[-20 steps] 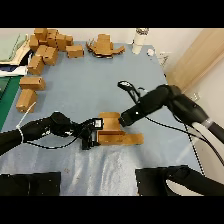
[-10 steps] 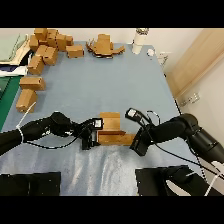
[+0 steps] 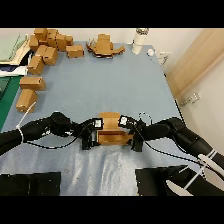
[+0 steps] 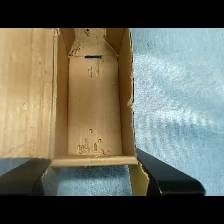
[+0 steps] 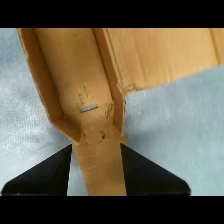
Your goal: Fold the box.
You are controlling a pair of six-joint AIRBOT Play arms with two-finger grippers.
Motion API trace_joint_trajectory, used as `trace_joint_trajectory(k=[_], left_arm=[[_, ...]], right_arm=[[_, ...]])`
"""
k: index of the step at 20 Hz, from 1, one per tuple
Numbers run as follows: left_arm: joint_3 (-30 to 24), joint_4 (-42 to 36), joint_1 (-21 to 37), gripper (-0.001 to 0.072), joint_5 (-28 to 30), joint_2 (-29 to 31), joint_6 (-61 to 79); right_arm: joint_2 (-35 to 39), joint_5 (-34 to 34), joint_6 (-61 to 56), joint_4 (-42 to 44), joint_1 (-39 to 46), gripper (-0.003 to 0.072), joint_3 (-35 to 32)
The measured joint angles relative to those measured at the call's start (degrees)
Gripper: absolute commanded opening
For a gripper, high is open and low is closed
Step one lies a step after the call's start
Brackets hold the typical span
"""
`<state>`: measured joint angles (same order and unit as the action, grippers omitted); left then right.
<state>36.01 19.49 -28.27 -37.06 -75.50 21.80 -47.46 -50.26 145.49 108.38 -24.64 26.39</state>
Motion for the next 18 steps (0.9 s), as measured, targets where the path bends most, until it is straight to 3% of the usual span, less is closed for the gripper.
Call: trace_joint_trajectory(k=[4, 6, 10, 17, 18], left_arm=[[0.0, 0.0, 0.0, 0.0457, 0.0, 0.0, 0.0], [0.0, 0.0, 0.0, 0.0457, 0.0, 0.0, -0.02], [0.0, 0.02, 0.0, 0.0457, 0.0, 0.02, 0.0], [0.0, 0.02, 0.0, 0.0457, 0.02, 0.02, -0.02], [0.0, 0.02, 0.0, 0.0457, 0.04, 0.02, -0.02]], right_arm=[[-2.32, 3.74, 8.24, 4.13, 0.0, 0.0433, -0.13], [-2.78, 4.74, 11.08, 5.77, -0.02, 0.026, -0.13], [-3.15, 5.09, 14.1, 8.35, -1.07, 0.015, -0.13], [-3.3, 7.87, 16.11, 9.68, -3.04, 0.017, -0.15], [-3.3, 8.17, 16.2, 9.77, -3.1, 0.0292, -0.15]])
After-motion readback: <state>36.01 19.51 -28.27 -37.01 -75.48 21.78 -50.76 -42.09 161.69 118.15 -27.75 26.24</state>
